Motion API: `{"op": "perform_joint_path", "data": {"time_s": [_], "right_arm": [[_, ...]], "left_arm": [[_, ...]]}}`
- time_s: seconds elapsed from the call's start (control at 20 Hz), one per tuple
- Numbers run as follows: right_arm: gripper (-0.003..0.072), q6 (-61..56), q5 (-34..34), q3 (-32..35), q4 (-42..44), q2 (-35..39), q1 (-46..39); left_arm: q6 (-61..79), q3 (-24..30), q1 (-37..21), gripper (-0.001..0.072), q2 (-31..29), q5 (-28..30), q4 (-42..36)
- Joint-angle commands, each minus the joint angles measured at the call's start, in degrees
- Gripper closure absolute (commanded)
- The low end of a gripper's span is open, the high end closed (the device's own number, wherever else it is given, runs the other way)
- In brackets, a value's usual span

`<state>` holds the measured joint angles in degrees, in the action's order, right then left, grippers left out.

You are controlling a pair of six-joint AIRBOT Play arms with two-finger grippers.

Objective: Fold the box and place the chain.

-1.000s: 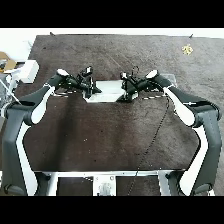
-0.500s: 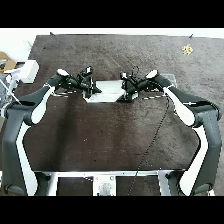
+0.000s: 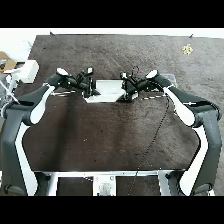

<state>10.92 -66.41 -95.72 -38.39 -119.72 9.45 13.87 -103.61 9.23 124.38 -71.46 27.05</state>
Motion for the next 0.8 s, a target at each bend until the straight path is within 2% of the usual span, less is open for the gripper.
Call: {"op": "perform_joint_path", "data": {"time_s": [0.0, 0.2, 0.35, 0.45, 0.5, 0.65, 0.75], "right_arm": [[0.0179, 0.0, 0.0, 0.0, 0.0, 0.0, 0.0], [0.0179, 0.0, 0.0, 0.0, 0.1, 0.0, 0.0], [0.0179, 0.0, 0.0, 0.0, 0.0, 0.0, 0.0], [0.0179, 0.0, 0.0, 0.0, 0.0, 0.0, 0.0], [0.0179, 0.0, 0.0, 0.0, 0.0, 0.0, 0.0], [0.0179, 0.0, 0.0, 0.0, 0.0, 0.0, 0.0], [0.0179, 0.0, 0.0, 0.0, 0.0, 0.0, 0.0]], "left_arm": [[-3.1, 0.0, -2.3, 0.0369, -3.1, -2.2, -0.1], [-9.7, 0.0, -7.1, 0.0369, -8.6, -11.7, -0.3], [-16.2, 0.3, -7.2, 0.0370, -9.0, -20.4, -0.5], [-18.3, 1.7, -4.8, 0.0385, -9.0, -20.3, -0.5], [-18.2, 2.4, -3.3, 0.0656, -9.0, -18.7, -0.5], [-17.9, 2.9, 0.9, 0.0700, -9.0, -14.5, -0.7], [-17.9, 2.9, 2.3, 0.0698, -9.0, -13.7, -2.5]]}}
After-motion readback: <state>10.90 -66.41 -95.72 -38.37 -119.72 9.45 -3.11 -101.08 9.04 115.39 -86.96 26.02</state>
